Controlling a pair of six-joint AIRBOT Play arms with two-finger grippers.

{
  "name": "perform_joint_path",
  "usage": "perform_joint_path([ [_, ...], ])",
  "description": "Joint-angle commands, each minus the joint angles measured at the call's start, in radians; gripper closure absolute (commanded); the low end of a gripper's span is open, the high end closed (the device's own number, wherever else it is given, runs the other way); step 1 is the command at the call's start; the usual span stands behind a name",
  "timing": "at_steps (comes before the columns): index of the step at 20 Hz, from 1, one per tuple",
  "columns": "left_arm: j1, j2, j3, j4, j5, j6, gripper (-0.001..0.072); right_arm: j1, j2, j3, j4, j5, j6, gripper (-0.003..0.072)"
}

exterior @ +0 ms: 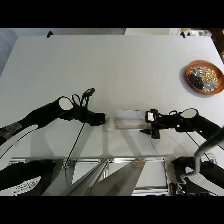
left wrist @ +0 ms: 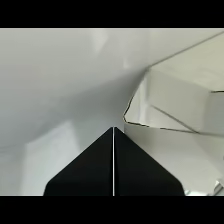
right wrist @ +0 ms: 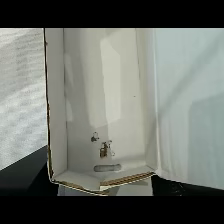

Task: Fold the box and place the chain.

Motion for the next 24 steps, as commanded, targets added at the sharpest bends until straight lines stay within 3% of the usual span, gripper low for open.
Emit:
perform_joint_path([
  [1,-0.038,0.016,0.053,-0.006,-0.024,0.000,0.0706,0.000,0.001,0.000,0.000,0.000,0.000,0.0280],
  [12,-0.105,0.018,0.079,-0.028,-0.049,-0.003,0.0612,0.000,0.001,0.000,0.000,0.000,0.000,0.0280],
  [13,-0.105,0.018,0.079,-0.028,-0.051,-0.003,0.0598,0.000,0.001,0.000,0.000,0.000,0.000,0.0280],
  [15,-0.105,0.019,0.079,-0.028,-0.051,-0.004,0.0494,0.000,0.001,0.000,0.000,0.000,0.000,0.0280],
  [19,-0.109,0.024,0.079,-0.020,-0.050,-0.004,0.0491,0.000,0.001,0.000,0.000,0.000,0.000,0.0280],
  [21,-0.126,0.024,0.079,-0.020,-0.035,-0.010,0.0402,0.000,0.001,0.000,0.000,0.000,0.000,0.0280],
  [22,-0.139,0.024,0.080,-0.016,-0.007,-0.023,0.0392,0.000,0.001,0.000,0.000,0.000,0.000,0.0280],
  [24,-0.157,0.013,0.101,0.091,0.032,-0.167,0.0393,0.000,0.001,0.000,0.000,0.000,0.000,0.0280],
])
